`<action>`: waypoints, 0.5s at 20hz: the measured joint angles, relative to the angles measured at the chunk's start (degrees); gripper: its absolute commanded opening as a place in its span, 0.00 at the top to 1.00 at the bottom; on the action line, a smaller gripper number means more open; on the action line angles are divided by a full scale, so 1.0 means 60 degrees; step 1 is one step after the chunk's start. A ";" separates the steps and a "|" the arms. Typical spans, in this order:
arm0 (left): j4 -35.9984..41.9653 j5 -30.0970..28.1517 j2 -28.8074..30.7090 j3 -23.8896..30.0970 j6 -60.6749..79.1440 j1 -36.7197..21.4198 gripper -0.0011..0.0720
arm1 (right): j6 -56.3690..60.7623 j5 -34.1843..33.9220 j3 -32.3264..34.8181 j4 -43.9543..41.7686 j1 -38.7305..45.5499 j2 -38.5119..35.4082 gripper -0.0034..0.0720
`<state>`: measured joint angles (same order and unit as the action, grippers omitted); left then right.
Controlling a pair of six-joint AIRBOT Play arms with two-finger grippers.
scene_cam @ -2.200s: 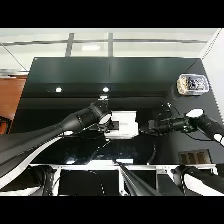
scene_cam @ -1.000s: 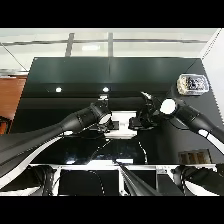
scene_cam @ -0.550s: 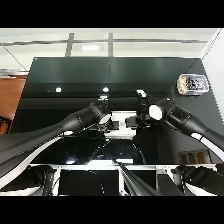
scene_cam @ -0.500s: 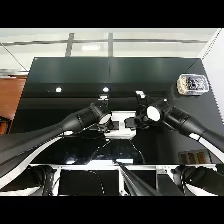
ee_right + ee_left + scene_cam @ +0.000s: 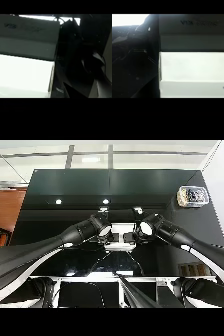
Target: Fold the box and place the chain.
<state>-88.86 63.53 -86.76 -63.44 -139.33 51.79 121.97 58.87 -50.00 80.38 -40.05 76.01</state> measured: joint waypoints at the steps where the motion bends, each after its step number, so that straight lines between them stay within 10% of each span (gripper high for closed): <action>1: 0.0000 0.0004 0.0000 0.0000 0.0000 0.0000 0.95 | 0.0058 0.0000 0.0000 0.0036 -0.0022 0.0022 0.55; 6: 0.0000 0.0007 0.0000 0.0000 0.0000 0.0000 0.95 | 0.0291 0.0000 0.0000 0.0142 -0.0098 0.0095 0.56; 10: 0.0007 -0.0040 0.0000 0.0000 -0.0011 0.0000 0.95 | 0.0361 -0.0069 -0.0095 0.0142 -0.0117 0.0182 0.88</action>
<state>-88.82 63.29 -86.76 -63.44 -139.39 51.79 124.14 58.46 -50.57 81.23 -40.75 77.10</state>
